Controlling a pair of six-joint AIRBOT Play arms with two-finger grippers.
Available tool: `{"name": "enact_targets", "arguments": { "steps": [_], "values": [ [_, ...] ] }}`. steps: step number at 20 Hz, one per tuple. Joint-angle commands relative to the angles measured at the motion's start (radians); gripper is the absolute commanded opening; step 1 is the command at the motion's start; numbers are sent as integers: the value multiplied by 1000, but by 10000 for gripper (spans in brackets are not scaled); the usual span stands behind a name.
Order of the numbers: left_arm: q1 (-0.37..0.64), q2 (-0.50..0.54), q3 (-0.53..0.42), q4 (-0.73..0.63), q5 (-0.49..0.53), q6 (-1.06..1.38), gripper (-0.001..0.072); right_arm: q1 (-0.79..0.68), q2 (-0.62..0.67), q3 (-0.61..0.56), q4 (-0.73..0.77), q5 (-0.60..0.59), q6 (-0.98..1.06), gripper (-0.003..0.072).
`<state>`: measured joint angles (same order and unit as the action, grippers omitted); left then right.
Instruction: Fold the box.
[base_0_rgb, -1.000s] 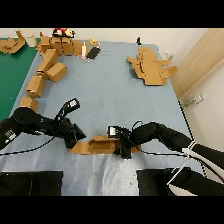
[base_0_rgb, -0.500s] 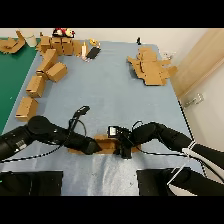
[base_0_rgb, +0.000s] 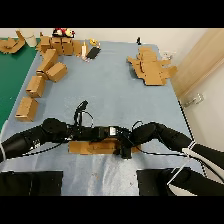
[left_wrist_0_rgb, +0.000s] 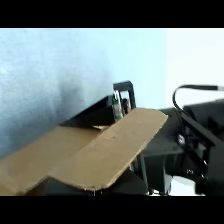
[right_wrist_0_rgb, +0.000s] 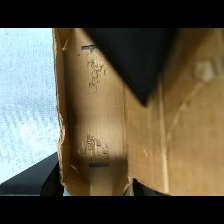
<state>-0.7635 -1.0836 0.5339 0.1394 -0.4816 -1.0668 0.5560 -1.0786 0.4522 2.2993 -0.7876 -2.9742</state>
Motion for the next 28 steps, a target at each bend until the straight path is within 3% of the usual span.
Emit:
{"name": "enact_targets", "arguments": {
  "steps": [1,7,18,23,28],
  "values": [
    [-2,-47,15,-25,78,-3,9,0,0,0,0,0,0,446],
    [24,-143,34,-24,56,-6,8,0,0,0,0,0,0,446],
    [42,-203,43,-20,-34,-6,8,0,0,0,0,0,0,446],
    [111,-201,85,4,-109,6,8,0,0,0,0,0,0,446],
    [257,-155,138,72,-180,129,8,0,0,0,0,0,0,447]
  ]
}}
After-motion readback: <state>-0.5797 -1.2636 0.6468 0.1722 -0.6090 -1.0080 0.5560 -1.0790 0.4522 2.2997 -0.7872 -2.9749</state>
